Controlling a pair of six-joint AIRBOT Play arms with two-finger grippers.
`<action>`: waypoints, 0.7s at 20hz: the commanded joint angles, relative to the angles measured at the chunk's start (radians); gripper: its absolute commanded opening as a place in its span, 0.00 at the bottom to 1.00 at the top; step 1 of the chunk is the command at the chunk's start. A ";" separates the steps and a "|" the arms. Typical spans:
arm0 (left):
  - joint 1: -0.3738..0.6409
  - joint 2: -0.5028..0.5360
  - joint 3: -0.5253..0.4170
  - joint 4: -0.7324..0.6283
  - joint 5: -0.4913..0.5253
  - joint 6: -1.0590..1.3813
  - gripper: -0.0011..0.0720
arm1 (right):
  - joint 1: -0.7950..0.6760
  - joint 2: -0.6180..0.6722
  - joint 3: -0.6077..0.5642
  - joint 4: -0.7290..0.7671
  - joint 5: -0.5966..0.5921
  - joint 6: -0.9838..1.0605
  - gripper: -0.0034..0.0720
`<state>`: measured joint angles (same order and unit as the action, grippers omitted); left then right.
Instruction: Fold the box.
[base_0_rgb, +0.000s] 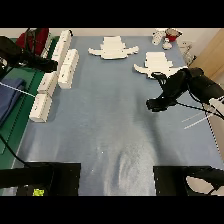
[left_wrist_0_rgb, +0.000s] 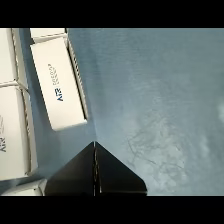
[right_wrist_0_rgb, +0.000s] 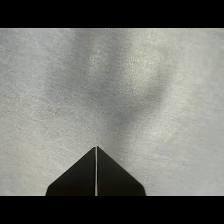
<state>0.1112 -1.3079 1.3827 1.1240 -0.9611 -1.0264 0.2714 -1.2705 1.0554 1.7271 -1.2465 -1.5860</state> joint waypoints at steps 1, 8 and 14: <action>-0.040 0.088 -0.011 0.000 -0.141 -0.070 0.03 | 0.000 0.000 0.001 0.000 0.000 0.000 0.06; -0.341 0.350 -0.403 0.080 -0.045 -0.356 0.03 | 0.000 0.000 0.001 0.000 0.000 0.000 0.06; -0.581 0.419 -0.719 0.099 0.168 -0.513 0.03 | 0.000 0.000 0.001 0.000 0.000 0.000 0.06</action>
